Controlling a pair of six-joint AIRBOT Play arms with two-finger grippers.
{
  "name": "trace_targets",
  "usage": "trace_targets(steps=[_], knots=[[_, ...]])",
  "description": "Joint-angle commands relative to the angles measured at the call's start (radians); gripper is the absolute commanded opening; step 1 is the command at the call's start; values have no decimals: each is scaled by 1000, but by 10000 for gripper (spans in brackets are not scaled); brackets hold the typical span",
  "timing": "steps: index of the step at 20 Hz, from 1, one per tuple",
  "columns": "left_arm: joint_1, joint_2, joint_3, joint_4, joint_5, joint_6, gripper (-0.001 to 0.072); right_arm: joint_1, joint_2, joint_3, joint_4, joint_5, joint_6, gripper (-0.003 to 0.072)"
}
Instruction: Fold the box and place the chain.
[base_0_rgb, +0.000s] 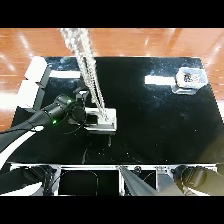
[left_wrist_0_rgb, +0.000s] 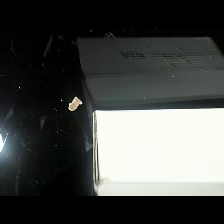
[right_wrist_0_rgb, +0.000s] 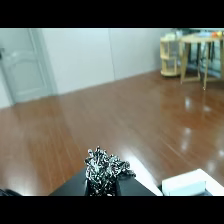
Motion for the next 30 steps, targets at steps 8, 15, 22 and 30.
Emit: trace_targets(steps=[8, 15, 22, 30], knots=[[0, 0, 0, 0, -2, 0, 21, -1, -5, 0, -81, 22, 37, 20], [0, 0, 0, 0, -2, 0, 21, -38, -5, 0, -105, 82, 75, 20], [0, 0, 0, 0, -1, 0, 21, -161, 0, 0, -104, 221, 101, 20], [0, 0, 0, 0, -1, 0, 21, -160, 76, 1, -105, 267, 106, 20]])
